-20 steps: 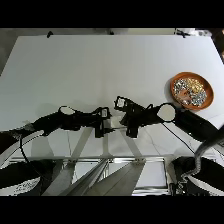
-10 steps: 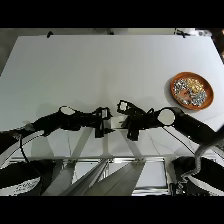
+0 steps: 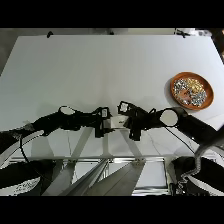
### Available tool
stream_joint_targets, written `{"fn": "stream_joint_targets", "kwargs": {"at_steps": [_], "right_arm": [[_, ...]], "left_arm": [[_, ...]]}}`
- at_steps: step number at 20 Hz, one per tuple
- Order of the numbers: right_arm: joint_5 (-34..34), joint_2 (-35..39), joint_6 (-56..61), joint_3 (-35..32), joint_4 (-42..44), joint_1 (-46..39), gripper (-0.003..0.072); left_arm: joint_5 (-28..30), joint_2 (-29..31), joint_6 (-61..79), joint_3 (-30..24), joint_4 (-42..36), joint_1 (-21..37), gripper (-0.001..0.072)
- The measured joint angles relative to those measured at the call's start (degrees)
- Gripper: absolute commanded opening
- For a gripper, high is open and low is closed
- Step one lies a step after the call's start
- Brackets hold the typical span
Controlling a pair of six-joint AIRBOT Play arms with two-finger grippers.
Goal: Fold the box and place the chain.
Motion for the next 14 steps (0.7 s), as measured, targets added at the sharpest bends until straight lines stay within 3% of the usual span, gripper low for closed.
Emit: {"fn": "stream_joint_targets", "kwargs": {"at_steps": [6,14], "right_arm": [[5.66,8.52,9.77,3.41,-5.97,0.0,0.0011],[25.53,11.08,32.59,4.0,-27.28,0.0,0.0011]], "left_arm": [[-0.04,0.0,0.04,0.0,0.09,0.0,0.0208],[0.26,0.0,0.09,0.0,-1.27,0.0,0.0206]]}}
